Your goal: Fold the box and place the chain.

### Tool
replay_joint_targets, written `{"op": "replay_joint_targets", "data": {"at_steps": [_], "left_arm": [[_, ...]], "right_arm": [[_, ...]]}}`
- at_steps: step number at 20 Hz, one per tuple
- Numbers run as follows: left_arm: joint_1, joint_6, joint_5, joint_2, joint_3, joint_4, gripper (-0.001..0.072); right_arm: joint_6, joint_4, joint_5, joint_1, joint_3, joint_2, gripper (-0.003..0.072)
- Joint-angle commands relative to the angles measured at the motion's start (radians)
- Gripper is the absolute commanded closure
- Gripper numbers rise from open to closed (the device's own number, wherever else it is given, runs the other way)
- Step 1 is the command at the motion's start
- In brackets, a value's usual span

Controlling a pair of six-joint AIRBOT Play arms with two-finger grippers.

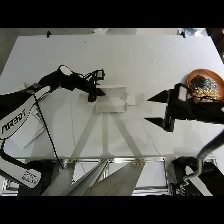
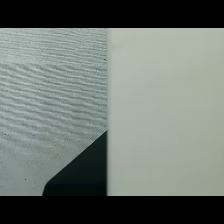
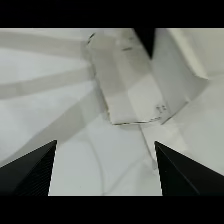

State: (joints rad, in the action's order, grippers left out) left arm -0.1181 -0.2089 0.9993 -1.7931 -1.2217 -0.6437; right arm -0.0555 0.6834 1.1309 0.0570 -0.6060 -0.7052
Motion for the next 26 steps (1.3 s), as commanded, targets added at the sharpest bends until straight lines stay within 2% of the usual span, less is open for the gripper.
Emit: {"op": "replay_joint_targets", "data": {"at_steps": [1,4,6,11,14,20,24,26], "left_arm": [[0.000,0.000,0.000,0.000,0.000,0.000,0.0698],[0.000,0.000,0.000,0.000,0.000,0.000,0.0698],[0.000,0.000,0.000,0.000,0.000,0.000,0.0698],[0.000,0.000,0.000,-0.001,0.000,0.000,0.0698],[0.000,0.000,0.000,0.000,0.000,0.000,0.0698],[0.000,0.000,0.000,0.000,0.000,0.000,0.0698],[0.000,0.000,0.000,0.000,0.000,0.000,0.0698],[0.000,0.000,0.000,0.000,0.000,0.000,0.0698]], "right_arm": [[0.038,0.147,-0.161,-0.154,0.067,-0.040,0.0003],[0.040,0.134,-0.288,-0.219,0.130,-0.142,0.0003],[0.093,0.075,-0.329,-0.222,0.131,-0.265,0.0003],[0.317,-0.295,-0.530,-0.222,0.121,-0.484,0.0003],[0.406,-0.380,-0.598,-0.251,0.092,-0.542,0.0003],[0.409,-0.522,-0.759,-0.329,0.004,-0.670,0.0003],[0.322,-0.529,-0.893,-0.331,-0.034,-0.670,0.0003],[0.317,-0.523,-0.880,-0.331,-0.051,-0.670,0.0003]]}}
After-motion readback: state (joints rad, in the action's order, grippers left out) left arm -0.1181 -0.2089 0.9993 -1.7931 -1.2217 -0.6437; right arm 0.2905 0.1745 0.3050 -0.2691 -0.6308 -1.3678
